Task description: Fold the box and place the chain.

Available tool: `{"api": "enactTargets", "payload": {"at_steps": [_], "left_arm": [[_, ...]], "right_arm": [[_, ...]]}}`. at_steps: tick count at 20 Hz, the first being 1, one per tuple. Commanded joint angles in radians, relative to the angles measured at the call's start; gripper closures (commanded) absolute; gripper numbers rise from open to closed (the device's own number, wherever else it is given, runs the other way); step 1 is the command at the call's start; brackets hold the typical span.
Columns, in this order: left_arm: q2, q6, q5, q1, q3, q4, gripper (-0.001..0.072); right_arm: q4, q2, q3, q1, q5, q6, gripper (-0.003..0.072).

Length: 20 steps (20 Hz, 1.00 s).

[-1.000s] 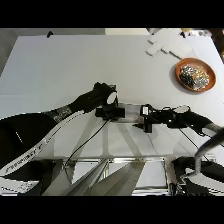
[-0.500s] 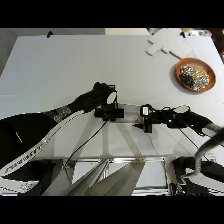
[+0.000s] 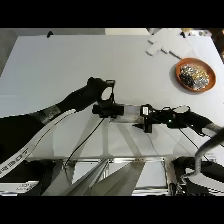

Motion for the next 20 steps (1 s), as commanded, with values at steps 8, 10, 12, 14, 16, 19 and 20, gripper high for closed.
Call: {"api": "enactTargets", "payload": {"at_steps": [8, 10, 12, 14, 16, 19, 20], "left_arm": [[0.249, 1.137, -0.055, 0.161, -0.151, -0.023, 0.0012], [0.293, 1.499, 0.178, 0.183, -0.265, -0.079, 0.0013], [0.299, 1.786, 0.327, 0.204, -0.356, -0.242, 0.0012], [0.265, 2.093, 0.303, 0.232, -0.388, -0.415, 0.0012], [0.219, 2.276, 0.288, 0.252, -0.391, -0.512, 0.0011], [0.156, 2.372, 0.299, 0.272, -0.391, -0.597, 0.0011], [0.141, 2.371, 0.304, 0.278, -0.391, -0.607, 0.0011]], "right_arm": [[0.0, 0.0, 0.0, 0.0, 0.001, 0.0, 0.0389], [0.0, 0.0, 0.0, 0.0, 0.001, 0.0, 0.0389], [0.0, 0.0, 0.0, 0.0, 0.001, 0.0, 0.0389], [0.0, 0.0, 0.0, 0.0, 0.001, 0.0, 0.0389], [0.001, 0.0, 0.0, 0.0, 0.001, 0.0, 0.0389], [0.0, 0.0, 0.0, 0.0, 0.001, 0.0, 0.0389], [0.0, 0.0, 0.0, 0.0, 0.001, 0.0, 0.0389]]}}
